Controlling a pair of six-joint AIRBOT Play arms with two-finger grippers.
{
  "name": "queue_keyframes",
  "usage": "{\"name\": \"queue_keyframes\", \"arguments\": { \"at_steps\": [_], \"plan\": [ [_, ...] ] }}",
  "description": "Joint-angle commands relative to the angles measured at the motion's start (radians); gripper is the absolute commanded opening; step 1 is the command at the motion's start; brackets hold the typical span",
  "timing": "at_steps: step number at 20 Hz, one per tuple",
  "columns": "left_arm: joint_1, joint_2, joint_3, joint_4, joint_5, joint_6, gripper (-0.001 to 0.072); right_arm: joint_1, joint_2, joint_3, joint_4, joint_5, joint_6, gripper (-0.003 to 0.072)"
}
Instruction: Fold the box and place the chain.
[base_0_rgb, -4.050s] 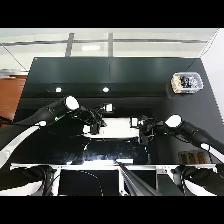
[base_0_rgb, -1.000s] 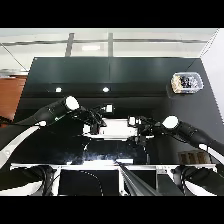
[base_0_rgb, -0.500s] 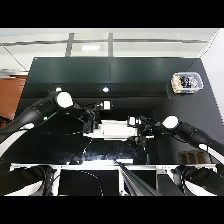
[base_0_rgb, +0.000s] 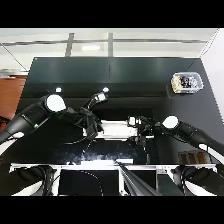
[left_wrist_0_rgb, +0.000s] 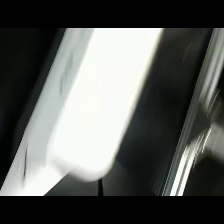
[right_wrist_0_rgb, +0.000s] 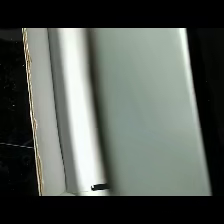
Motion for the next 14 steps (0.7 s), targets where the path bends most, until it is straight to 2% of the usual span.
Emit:
{"name": "queue_keyframes", "arguments": {
  "at_steps": [1, 3, 4, 6, 10, 14],
  "plan": [
    [0.0, -0.042, -0.041, -0.294, 0.334, -0.004, 0.0027, -0.001, 0.0, 0.0, 0.0, 0.0, 0.0, 0.0473],
    [-0.013, -0.069, -0.041, -0.265, 0.496, 0.017, 0.0027, -0.001, 0.0, 0.0, 0.0, 0.0, 0.0, 0.0473],
    [-0.018, -0.076, -0.041, -0.25, 0.526, 0.04, 0.0027, -0.001, 0.0, 0.0, 0.0, 0.0, 0.0, 0.0473],
    [-0.021, -0.091, -0.041, -0.22, 0.521, 0.056, 0.0027, -0.001, 0.0, 0.0, 0.0, 0.0, 0.0, 0.0473],
    [-0.022, -0.146, -0.041, -0.199, 0.401, 0.056, 0.0027, -0.001, 0.0, 0.0, 0.0, 0.0, 0.0, 0.0473],
    [-0.022, -0.164, -0.041, -0.19, 0.391, 0.056, 0.0028, -0.001, 0.0, 0.0, 0.0, 0.0, 0.0, 0.0473]
  ]
}}
